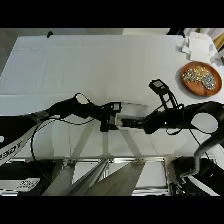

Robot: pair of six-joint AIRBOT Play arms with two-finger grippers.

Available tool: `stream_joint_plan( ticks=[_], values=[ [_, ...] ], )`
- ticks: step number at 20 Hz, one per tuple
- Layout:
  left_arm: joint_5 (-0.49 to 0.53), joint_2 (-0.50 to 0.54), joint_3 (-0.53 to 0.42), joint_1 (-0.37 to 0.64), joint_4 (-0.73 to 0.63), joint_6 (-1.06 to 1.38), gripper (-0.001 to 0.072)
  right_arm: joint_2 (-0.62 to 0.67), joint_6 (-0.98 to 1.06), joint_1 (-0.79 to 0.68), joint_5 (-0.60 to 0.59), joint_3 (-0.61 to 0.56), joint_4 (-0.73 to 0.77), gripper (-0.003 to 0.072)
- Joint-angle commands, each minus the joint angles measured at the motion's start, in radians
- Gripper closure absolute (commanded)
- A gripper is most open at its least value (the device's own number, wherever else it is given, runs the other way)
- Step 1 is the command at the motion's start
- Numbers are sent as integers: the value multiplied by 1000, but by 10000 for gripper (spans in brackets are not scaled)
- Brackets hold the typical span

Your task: Fold the box and place the chain.

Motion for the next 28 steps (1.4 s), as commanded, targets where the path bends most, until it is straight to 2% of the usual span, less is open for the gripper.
stream_joint_plan(
  ticks=[1, 8, 15, 25, 28],
  values=[
    [0, 1, 0, 0, 0, 0, 319, 5, -1, 49, -56, 0, 92, 672],
    [0, 1, 0, 0, 0, 0, 319, 5, -2, 69, -161, 0, 185, 672],
    [0, 1, 0, 0, 0, 0, 319, -19, -8, 69, -288, 0, 78, 672],
    [0, 1, 0, 0, 0, 0, 319, -240, -9, 69, -293, -40, 43, 671],
    [0, 1, 0, 0, 0, 0, 319, -252, -9, 69, -297, -40, 47, 670]
  ],
)
